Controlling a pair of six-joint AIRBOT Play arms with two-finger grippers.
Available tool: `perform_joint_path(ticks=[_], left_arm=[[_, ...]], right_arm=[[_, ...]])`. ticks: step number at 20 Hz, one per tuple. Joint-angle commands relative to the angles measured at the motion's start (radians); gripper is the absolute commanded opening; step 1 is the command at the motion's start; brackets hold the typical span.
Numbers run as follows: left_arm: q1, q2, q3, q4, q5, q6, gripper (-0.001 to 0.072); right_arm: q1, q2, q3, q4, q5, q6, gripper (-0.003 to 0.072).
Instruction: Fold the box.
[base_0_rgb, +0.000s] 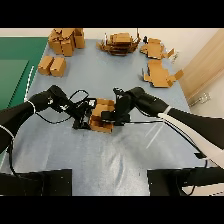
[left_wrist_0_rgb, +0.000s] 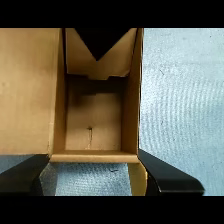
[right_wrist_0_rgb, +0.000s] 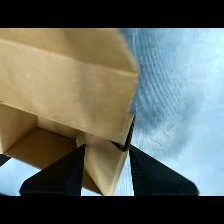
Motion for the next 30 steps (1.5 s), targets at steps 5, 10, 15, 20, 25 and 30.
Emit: perform_joint_path(ticks=[5,10,15,20,25,30], left_arm=[[0.000,0.000,0.000,0.000,0.003,0.000,0.0296],[0.000,0.000,0.000,0.000,0.003,0.000,0.0296],[0.000,0.000,0.000,0.000,0.003,-0.001,0.0296],[0.000,0.000,0.000,0.000,0.003,-0.005,0.0296],[0.000,0.000,0.000,0.001,0.003,-0.016,0.0296],[0.000,0.000,0.000,0.000,0.003,-0.016,0.0296]], right_arm=[[0.082,-0.150,0.185,-0.159,-0.200,0.234,0.0380],[0.103,-0.192,0.201,-0.201,-0.207,0.307,0.0340],[0.105,-0.195,0.246,-0.229,-0.212,0.312,0.0005],[0.105,-0.199,0.250,-0.229,-0.235,0.312,0.0006],[0.105,-0.199,0.250,-0.229,-0.227,0.312,0.0375],[0.103,-0.204,0.250,-0.231,-0.246,0.312,0.0028]])
